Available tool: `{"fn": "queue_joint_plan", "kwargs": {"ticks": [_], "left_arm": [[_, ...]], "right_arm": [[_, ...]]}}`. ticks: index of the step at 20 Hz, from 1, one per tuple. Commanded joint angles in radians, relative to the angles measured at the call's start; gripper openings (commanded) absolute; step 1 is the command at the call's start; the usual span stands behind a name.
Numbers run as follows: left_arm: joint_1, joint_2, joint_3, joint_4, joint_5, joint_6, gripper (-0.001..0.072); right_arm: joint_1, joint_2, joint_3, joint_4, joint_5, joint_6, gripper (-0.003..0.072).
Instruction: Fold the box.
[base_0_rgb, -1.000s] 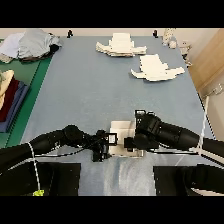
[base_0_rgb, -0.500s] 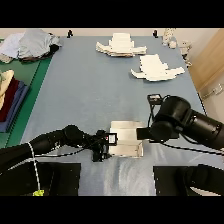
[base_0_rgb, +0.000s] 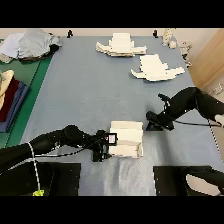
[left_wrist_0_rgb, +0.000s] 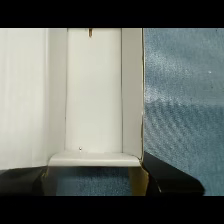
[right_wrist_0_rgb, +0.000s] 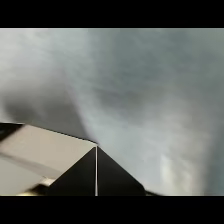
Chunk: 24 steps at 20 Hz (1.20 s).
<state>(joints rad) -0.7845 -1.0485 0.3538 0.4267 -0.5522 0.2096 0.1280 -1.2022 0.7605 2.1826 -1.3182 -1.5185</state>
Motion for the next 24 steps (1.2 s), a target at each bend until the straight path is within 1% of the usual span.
{"fn": "queue_joint_plan", "kwargs": {"ticks": [1, 3, 5, 9, 12, 13, 15, 19, 22, 24], "left_arm": [[0.001, 0.0, 0.0, 0.0, 0.0, 0.0, 0.0473], [0.001, 0.0, 0.0, 0.0, 0.0, 0.0, 0.0473], [0.001, 0.0, 0.0, 0.0, 0.0, 0.0, 0.0473], [0.001, 0.0, 0.0, 0.0, 0.0, 0.0, 0.0474], [0.001, 0.0, 0.0, 0.0, 0.0, 0.0, 0.0474], [0.001, 0.0, 0.0, 0.0, 0.0, 0.0, 0.0473], [0.001, 0.0, 0.0, 0.0, 0.0, 0.0, 0.0473], [0.001, 0.0, 0.0, 0.0, 0.0, 0.0, 0.0473], [0.001, 0.0, 0.0, 0.0, 0.0, 0.0, 0.0473], [0.001, 0.0, 0.0, 0.0, 0.0, 0.0, 0.0473]], "right_arm": [[-0.152, -0.215, 0.053, 0.344, -0.16, -0.393, 0.0004], [-0.132, -0.293, 0.103, 0.363, -0.283, -0.459, 0.0004], [-0.097, -0.317, 0.12, 0.363, -0.344, -0.52, 0.0004], [-0.023, -0.307, 0.119, 0.348, -0.396, -0.606, 0.0003], [0.047, -0.243, 0.119, 0.28, -0.358, -0.624, 0.0003], [0.073, -0.211, 0.115, 0.25, -0.333, -0.63, 0.0004], [0.128, -0.127, 0.085, 0.198, -0.235, -0.65, 0.0003], [0.242, 0.064, -0.035, 0.142, 0.034, -0.714, 0.0003], [0.34, 0.204, -0.143, 0.133, 0.257, -0.749, 0.0004], [0.412, 0.282, -0.197, 0.132, 0.354, -0.757, 0.0003]]}}
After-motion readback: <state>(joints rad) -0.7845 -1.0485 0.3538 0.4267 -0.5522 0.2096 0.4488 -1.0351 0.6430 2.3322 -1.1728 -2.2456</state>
